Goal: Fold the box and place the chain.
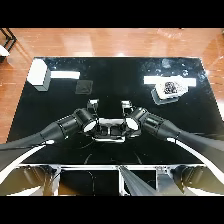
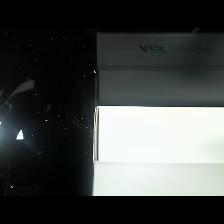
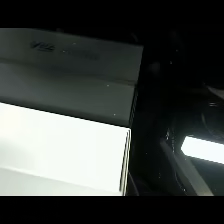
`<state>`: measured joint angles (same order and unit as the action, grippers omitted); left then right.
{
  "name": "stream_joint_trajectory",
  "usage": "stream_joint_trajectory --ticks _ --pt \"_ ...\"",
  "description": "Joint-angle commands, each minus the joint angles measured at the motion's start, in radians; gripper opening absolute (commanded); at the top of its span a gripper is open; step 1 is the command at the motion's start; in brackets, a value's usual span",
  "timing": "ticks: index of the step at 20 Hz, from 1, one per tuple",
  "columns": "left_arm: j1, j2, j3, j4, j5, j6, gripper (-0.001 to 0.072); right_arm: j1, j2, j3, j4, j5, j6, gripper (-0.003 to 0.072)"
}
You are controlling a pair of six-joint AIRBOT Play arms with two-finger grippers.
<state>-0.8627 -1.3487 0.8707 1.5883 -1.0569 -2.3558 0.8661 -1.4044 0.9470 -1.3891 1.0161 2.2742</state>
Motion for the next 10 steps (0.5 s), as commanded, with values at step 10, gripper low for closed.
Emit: stream_joint_trajectory --ticks 10 --pt "-0.001 0.0 0.0 -0.011 0.006 -0.001 0.0018 0.001 -0.016 0.03 -0.064 0.065 0.046 0.0313"
